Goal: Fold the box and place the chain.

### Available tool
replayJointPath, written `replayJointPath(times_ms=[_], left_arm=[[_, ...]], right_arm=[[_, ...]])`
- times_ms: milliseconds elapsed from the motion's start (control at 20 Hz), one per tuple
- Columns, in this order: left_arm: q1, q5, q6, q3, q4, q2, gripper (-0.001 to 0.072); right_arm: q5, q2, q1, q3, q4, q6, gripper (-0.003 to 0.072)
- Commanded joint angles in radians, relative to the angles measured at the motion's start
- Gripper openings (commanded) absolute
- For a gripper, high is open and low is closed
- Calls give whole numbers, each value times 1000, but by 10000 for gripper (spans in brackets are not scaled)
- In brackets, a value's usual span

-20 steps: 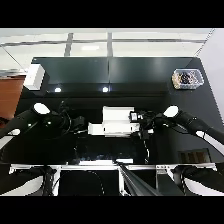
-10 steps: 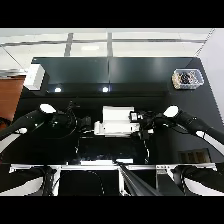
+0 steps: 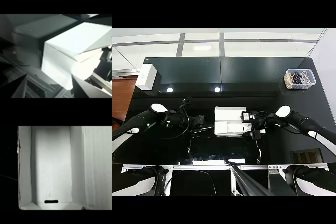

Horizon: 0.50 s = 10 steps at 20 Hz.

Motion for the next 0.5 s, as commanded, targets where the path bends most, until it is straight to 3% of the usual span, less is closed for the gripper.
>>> replayJointPath(times_ms=[0,250,300,350,450], left_arm=[[-1,-25,6,3,-19,0,620],[-1,-63,25,29,-16,0,616],[-1,-68,25,37,-12,0,577],[-2,-71,25,45,-12,0,486],[-16,-70,25,60,-11,0,474]], right_arm=[[0,0,0,0,0,0,21],[0,0,0,0,0,0,21],[0,0,0,0,0,0,21],[0,0,0,0,0,0,21],[0,0,0,0,0,0,21]])
